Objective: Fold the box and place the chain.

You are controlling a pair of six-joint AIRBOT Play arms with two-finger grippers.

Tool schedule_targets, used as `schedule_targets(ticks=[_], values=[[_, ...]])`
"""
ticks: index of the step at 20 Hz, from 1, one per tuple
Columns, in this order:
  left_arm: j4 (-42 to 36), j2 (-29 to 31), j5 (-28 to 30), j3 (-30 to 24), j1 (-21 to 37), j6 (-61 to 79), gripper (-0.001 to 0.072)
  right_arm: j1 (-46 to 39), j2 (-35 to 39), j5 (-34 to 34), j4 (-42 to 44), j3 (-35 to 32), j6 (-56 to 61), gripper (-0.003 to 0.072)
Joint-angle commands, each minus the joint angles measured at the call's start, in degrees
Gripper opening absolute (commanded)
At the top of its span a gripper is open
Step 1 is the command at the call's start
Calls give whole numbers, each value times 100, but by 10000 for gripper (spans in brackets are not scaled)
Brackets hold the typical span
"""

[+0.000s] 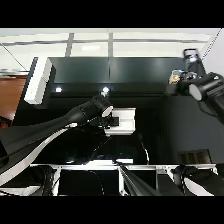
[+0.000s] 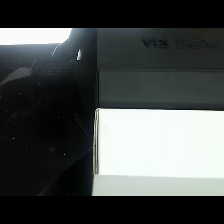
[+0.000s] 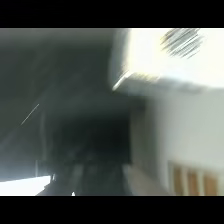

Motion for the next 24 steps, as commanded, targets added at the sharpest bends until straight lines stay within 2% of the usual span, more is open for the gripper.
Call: schedule_targets(ticks=[1, 3, 5, 6, 10, 12, 13, 14, 19, 21, 24], values=[[0, 2, 7, 2, 4, 0, 28, -1355, -479, -1781, 39, -70, -17, 712], [0, 2, 7, 2, 4, 0, 28, -1845, -1056, -1915, 505, 317, -33, 711], [0, 0, 7, 2, 4, 0, 28, -2120, -1764, -1512, 791, 1200, -33, 707], [4, 0, 15, 2, 7, 0, 28, -2190, -2135, -1123, 791, 1727, -28, 706], [0, 0, 11, 2, 7, 0, 28, -2435, -3862, 1150, 1088, 4186, 72, 705], [0, 0, 11, 2, 7, 0, 28, -2498, -4391, 1674, 1235, 4846, 72, 703], [0, 0, 13, 2, 7, 2, 28, -2511, -4581, 1856, 1233, 5027, 72, 630], [0, 0, 11, 2, 7, 0, 28, -2524, -4708, 1934, 1235, 5099, 74, 597], [-2, 0, 9, 2, 7, 0, 28, -2566, -5007, 1926, 1360, 5101, 101, 596], [-4, 0, 9, 2, 7, 0, 28, -2566, -5060, 1899, 1357, 5101, 116, 540], [-4, 0, 7, 2, 7, 0, 28, -2616, -5112, 1884, 1362, 5101, 227, 540]])
